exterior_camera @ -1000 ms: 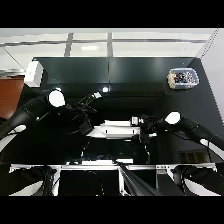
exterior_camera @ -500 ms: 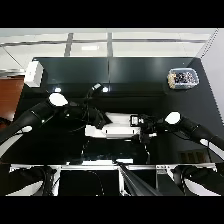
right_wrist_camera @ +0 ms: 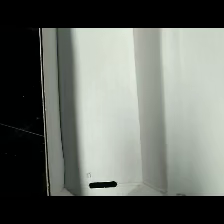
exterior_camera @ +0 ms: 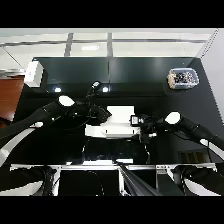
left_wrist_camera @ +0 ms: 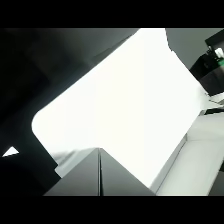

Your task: Fold the box and place the chain.

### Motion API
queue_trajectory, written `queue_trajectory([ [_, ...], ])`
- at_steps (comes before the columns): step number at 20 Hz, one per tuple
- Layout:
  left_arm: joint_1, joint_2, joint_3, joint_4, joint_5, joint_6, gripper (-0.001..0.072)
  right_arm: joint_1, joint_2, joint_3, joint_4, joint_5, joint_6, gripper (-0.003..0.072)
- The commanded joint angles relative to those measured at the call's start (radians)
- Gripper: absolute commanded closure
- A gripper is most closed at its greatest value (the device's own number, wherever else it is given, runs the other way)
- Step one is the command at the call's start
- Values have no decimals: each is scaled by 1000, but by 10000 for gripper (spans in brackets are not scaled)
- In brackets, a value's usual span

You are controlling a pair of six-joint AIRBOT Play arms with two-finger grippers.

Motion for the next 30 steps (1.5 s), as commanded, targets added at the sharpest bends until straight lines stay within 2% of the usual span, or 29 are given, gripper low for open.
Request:
queue_trajectory([
  [1, -11, -20, 0, -2, -11, 0, 686, 0, 0, 0, -1, 0, -2, 519],
  [5, -11, -31, 0, 22, -48, 0, 687, 0, 0, 0, -1, 0, -2, 519],
  [7, 7, 1, 8, 53, -55, 0, 689, 0, 0, 0, -1, 0, -2, 519],
  [9, 38, 87, 21, 115, -54, -8, 689, 0, 0, 0, -1, 0, -2, 519],
  [13, 117, 358, 0, 256, -82, -90, 689, 0, 0, 0, -1, 0, -2, 519],
  [16, 126, 555, -148, 275, -85, -51, 684, 0, 0, 0, -1, 0, -2, 519],
  [18, 126, 627, -248, 276, -126, 150, 684, 0, 0, 0, -1, 0, -2, 519],
  [20, 126, 634, -303, 279, -151, 317, 684, 0, 0, 0, -1, 0, -2, 519],
  [22, 110, 611, -316, 286, -153, 451, 679, 0, 0, 0, -1, 0, -2, 518],
  [23, 95, 595, -316, 294, -133, 500, 496, 0, 0, 0, -1, 0, -2, 519],
  [24, 72, 576, -316, 312, -80, 515, 51, 0, 0, 0, -1, 0, -2, 519],
  [25, 51, 558, -315, 338, -28, 507, 5, 0, 0, 0, -1, 0, -2, 519],
  [27, 9, 508, -298, 427, 19, 509, 5, 0, 0, 0, -1, 0, -2, 519],
  [30, -1, 389, -233, 458, -31, 514, 5, 0, 0, 0, -1, 0, -2, 519],
])
